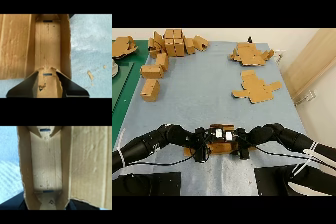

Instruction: Fold the box.

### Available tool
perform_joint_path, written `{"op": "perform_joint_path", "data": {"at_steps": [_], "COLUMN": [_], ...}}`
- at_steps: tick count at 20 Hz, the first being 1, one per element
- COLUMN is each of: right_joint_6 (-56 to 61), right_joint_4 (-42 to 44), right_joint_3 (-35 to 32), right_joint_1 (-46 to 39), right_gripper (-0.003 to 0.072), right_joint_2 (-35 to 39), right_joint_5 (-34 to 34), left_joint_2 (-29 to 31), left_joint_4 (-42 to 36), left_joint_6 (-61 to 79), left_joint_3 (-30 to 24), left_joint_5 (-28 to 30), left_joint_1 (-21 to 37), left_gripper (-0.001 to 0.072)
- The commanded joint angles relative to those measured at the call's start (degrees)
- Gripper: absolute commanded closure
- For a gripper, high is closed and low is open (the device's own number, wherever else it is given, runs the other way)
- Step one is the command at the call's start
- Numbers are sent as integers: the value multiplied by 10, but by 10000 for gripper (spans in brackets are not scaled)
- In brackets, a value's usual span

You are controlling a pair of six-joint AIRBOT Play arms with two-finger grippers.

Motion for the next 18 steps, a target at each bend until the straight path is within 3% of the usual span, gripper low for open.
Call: {"op": "perform_joint_path", "data": {"at_steps": [1,4,5,6,12,13,14,15,16,18], "right_joint_6": [0,0,0,0,0,0,0,0,0,0], "right_joint_4": [0,0,0,0,0,0,0,0,0,0], "right_joint_3": [0,0,0,0,0,0,0,0,0,0], "right_joint_1": [0,0,0,0,0,0,0,0,0,0], "right_gripper": [174,174,174,175,175,174,174,175,174,175], "right_joint_2": [0,0,0,0,0,0,0,0,0,0], "right_joint_5": [0,0,0,0,0,0,0,0,0,0], "left_joint_2": [0,0,0,0,0,0,0,0,0,0], "left_joint_4": [-4,-4,-3,-2,-7,-12,-19,-30,-33,-39], "left_joint_6": [0,-2,-6,-4,-4,-4,-4,-5,-4,-4], "left_joint_3": [0,0,0,0,0,0,0,0,0,0], "left_joint_5": [1,6,10,13,12,12,12,13,13,13], "left_joint_1": [0,0,0,0,0,0,0,0,0,0], "left_gripper": [344,356,578,696,696,677,409,218,273,296]}}
